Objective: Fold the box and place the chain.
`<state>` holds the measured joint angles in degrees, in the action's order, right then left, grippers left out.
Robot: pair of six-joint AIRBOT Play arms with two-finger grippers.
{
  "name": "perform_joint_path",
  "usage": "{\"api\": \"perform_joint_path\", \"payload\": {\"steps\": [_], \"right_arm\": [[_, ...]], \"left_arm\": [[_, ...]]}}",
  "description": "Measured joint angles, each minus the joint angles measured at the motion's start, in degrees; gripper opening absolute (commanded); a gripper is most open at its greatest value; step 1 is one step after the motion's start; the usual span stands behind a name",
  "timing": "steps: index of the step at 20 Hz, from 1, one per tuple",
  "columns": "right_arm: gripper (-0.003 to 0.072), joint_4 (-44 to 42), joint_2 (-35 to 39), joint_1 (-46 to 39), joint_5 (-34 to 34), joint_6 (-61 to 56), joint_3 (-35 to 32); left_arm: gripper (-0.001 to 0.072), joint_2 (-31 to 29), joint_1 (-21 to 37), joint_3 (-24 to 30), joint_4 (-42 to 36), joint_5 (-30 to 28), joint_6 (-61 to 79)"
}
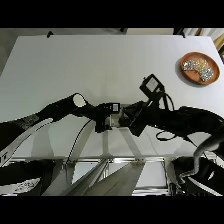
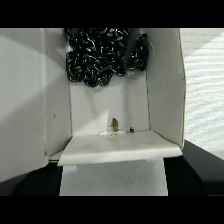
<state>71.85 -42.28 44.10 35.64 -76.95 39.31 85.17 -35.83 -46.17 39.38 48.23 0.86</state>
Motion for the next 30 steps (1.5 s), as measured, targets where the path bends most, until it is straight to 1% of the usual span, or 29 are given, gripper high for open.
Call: {"api": "perform_joint_path", "payload": {"steps": [3,8,14,15,16,18,19,21,22,23,25,27,29,30], "right_arm": [[0.0015,0.2,-3.7,0.0,-2.5,-1.8,-2.4],[0.0014,0.2,-6.8,0.0,-8.9,-5.8,-8.1],[0.0019,-2.1,-11.4,0.0,-14.5,-7.1,-10.5],[0.0038,-2.4,-12.0,0.0,-15.1,-7.1,-10.6],[0.0106,-2.6,-12.4,0.0,-15.7,-7.1,-10.7],[0.0278,-2.9,-12.9,0.0,-16.3,-7.1,-10.8],[0.0277,-3.0,-13.0,0.0,-16.3,-7.1,-10.9],[0.026,-3.2,-12.6,0.0,-15.9,-7.2,-10.9],[0.0228,-3.2,-11.8,0.0,-15.1,-7.2,-10.9],[0.0222,-3.2,-10.6,0.0,-14.4,-7.2,-10.9],[0.0169,-2.2,-6.8,0.0,-12.2,-7.3,-10.9],[0.0171,0.9,-2.1,0.0,-8.5,-8.8,-10.9],[0.0171,6.5,2.1,0.0,-3.1,-13.6,-10.9],[0.0185,10.4,3.8,0.0,0.3,-17.1,-10.9]], "left_arm": [[0.001,0.0,0.0,0.0,0.0,0.0,0.0],[0.001,0.0,0.0,0.0,0.0,0.0,0.0],[0.001,0.0,0.0,0.0,0.0,0.0,0.0],[0.001,0.0,0.0,0.0,0.0,0.0,0.0],[0.001,0.0,0.0,0.0,0.0,0.0,0.0],[0.001,0.0,0.0,0.0,0.0,0.0,0.0],[0.001,0.0,0.0,0.0,0.0,0.0,0.0],[0.001,0.0,0.0,0.0,0.0,0.0,0.0],[0.001,0.0,0.0,0.0,0.0,0.0,0.0],[0.001,0.0,0.0,0.0,0.0,0.0,0.0],[0.001,0.0,0.0,0.0,0.0,0.0,0.0],[0.001,0.0,0.0,0.0,0.0,0.0,0.0],[0.001,0.0,0.0,0.0,0.0,0.0,0.0],[0.001,0.0,0.0,0.0,0.0,0.0,0.0]]}}
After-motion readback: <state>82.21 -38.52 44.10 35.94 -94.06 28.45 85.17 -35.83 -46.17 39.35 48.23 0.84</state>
